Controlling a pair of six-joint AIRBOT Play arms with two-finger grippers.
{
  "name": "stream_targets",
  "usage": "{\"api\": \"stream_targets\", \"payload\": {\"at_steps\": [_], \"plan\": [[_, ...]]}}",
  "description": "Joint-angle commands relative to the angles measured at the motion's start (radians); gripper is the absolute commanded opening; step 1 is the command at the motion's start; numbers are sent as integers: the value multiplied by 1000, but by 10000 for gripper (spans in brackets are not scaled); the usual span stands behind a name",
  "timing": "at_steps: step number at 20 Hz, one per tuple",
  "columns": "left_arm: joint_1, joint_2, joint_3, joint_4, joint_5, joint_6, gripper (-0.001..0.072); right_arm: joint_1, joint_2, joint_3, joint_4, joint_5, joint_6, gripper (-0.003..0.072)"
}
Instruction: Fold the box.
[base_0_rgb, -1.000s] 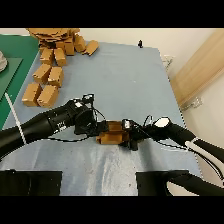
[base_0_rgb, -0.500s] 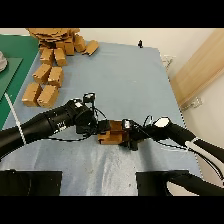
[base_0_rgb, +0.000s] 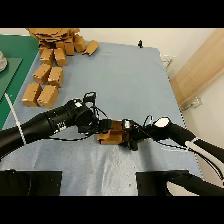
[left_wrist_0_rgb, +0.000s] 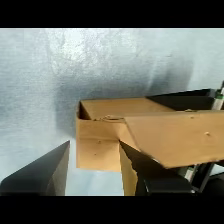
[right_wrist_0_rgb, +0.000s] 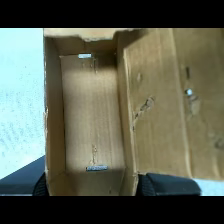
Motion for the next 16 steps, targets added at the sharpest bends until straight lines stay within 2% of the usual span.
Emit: {"api": "stream_targets", "payload": {"at_steps": [1, 6, 13, 16], "plan": [[0, 0, 0, -5, 68, 2, 466, 0, 0, 0, 0, 0, 0, 542], [2, -1, 0, -4, 76, 6, 467, 0, 0, 0, 0, 0, 0, 542], [2, 2, 1, 15, 10, 6, 466, 0, 0, 0, 0, 0, 0, 542], [2, 59, 16, 94, 5, 1, 465, 0, 0, 0, 0, 0, 0, 542]]}}
